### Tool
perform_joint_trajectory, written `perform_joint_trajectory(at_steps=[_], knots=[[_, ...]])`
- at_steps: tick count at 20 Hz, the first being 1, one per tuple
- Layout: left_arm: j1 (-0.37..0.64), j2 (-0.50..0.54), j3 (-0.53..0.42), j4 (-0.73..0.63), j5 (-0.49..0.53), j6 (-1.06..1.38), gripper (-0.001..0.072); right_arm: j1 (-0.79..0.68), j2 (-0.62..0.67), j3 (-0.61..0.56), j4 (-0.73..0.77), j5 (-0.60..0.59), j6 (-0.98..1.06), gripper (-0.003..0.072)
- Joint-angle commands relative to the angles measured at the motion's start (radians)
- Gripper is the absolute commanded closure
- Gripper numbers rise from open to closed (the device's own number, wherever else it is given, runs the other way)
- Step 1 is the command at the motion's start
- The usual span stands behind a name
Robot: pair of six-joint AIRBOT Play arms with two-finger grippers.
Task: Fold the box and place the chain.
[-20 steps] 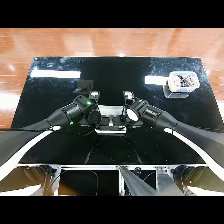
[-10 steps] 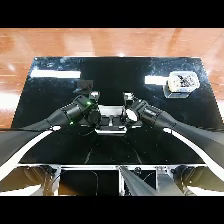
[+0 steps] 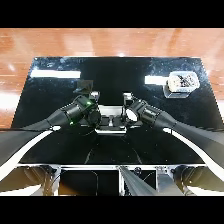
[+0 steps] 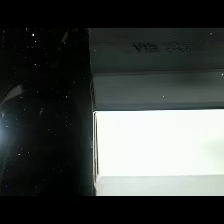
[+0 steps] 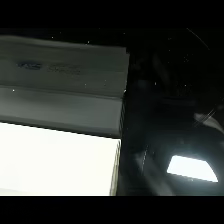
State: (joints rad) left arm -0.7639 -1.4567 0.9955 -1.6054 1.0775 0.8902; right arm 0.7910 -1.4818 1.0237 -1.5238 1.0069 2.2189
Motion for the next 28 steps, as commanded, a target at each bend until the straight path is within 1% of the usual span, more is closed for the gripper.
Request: perform_joint_trajectory(at_steps=[1,10,11,12,13,17,21,22,23,24,28], knots=[[0.000,0.000,-0.001,0.000,-0.001,0.000,0.0692,0.001,0.000,0.000,0.018,-0.006,-0.032,0.0638],[-0.001,0.000,-0.001,0.000,-0.001,0.000,0.0692,0.001,0.000,0.000,0.029,-0.010,-0.039,0.0635],[-0.001,0.000,-0.001,0.000,-0.001,0.000,0.0692,0.001,0.000,0.000,0.029,-0.010,-0.038,0.0445],[-0.001,0.000,-0.001,0.000,-0.001,0.000,0.0692,0.001,0.000,0.000,0.028,-0.010,-0.038,0.0204],[-0.001,0.000,-0.001,0.000,-0.001,0.000,0.0692,0.000,0.000,0.000,0.028,-0.009,-0.036,0.0193],[-0.005,0.000,-0.001,0.000,-0.006,0.000,0.0692,0.000,0.000,0.001,0.027,-0.009,-0.034,0.0193],[-0.004,0.000,-0.001,0.000,-0.006,0.000,0.0692,0.000,0.000,0.000,0.027,-0.003,-0.035,0.0203],[-0.004,0.000,-0.001,0.000,-0.006,0.000,0.0692,0.000,0.000,0.000,0.028,0.000,-0.035,0.0251],[-0.004,0.000,-0.001,0.000,-0.006,0.000,0.0692,0.001,0.000,0.000,0.028,0.003,-0.036,0.0522],[-0.004,0.000,-0.001,0.000,-0.006,0.000,0.0692,0.001,0.000,0.000,0.031,0.002,-0.037,0.0642],[-0.004,0.000,-0.001,0.000,-0.005,0.000,0.0692,0.001,0.000,0.000,0.031,0.005,-0.040,0.0646]])
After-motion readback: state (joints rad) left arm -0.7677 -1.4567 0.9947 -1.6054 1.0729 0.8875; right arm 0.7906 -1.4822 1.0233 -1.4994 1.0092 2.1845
